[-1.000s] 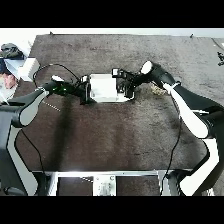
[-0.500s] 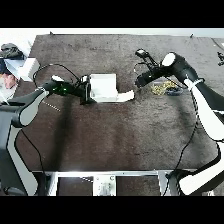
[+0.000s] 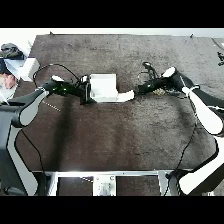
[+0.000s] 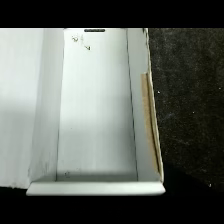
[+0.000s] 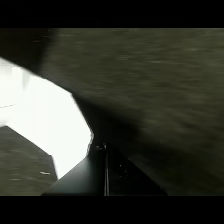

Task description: Fold the box and place the chain.

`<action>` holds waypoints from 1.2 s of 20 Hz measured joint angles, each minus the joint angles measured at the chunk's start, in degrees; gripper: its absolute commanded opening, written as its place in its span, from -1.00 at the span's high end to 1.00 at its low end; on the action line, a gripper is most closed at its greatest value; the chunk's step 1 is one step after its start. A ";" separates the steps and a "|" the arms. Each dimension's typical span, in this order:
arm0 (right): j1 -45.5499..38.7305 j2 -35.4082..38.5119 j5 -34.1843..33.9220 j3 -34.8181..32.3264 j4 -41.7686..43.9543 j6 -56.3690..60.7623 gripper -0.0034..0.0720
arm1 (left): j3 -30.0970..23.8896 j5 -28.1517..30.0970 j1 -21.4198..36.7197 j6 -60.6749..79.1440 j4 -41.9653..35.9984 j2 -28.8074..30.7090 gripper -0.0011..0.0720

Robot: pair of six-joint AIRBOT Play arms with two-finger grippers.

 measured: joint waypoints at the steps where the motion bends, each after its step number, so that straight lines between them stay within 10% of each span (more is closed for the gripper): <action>1: 0.11 -0.92 0.92 -0.20 3.06 -1.18 0.93 | 0.00 0.00 0.00 0.00 0.00 0.00 -0.14; 9: 3.04 -2.58 3.91 -0.66 14.78 -6.80 0.58 | 0.00 -0.02 -0.02 0.00 0.00 0.00 -0.14; 11: 3.65 -1.66 3.30 -0.55 15.89 -7.15 -0.32 | 0.00 -0.02 -0.02 0.00 0.00 0.00 -0.14; 24: 7.04 -0.66 4.09 3.19 13.51 0.13 -0.32 | 0.00 -0.02 -0.02 0.00 0.00 0.00 -0.14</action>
